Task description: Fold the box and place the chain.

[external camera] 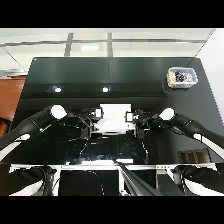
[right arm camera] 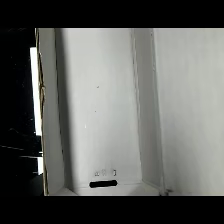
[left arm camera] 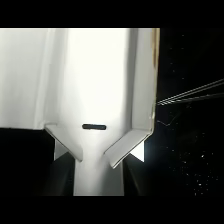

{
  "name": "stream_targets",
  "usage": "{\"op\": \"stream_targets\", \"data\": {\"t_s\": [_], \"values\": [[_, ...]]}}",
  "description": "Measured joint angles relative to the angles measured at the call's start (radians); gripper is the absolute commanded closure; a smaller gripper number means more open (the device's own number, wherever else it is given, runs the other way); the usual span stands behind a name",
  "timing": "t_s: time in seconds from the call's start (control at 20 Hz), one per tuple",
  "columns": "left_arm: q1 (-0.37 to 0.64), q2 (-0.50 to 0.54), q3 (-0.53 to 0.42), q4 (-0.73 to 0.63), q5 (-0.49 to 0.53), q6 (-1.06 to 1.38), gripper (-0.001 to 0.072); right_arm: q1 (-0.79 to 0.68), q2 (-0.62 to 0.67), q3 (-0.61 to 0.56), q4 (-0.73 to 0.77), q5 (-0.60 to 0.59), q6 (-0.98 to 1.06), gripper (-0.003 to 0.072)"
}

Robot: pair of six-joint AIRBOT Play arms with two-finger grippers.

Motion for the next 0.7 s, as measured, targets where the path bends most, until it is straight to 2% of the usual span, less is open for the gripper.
{"op": "stream_targets", "data": {"t_s": [0.7], "values": [[-0.002, -0.011, 0.018, -0.1, 0.009, 0.009, 0.0379, 0.0, 0.0, 0.0, 0.0, 0.0, 0.0, 0.038]]}}
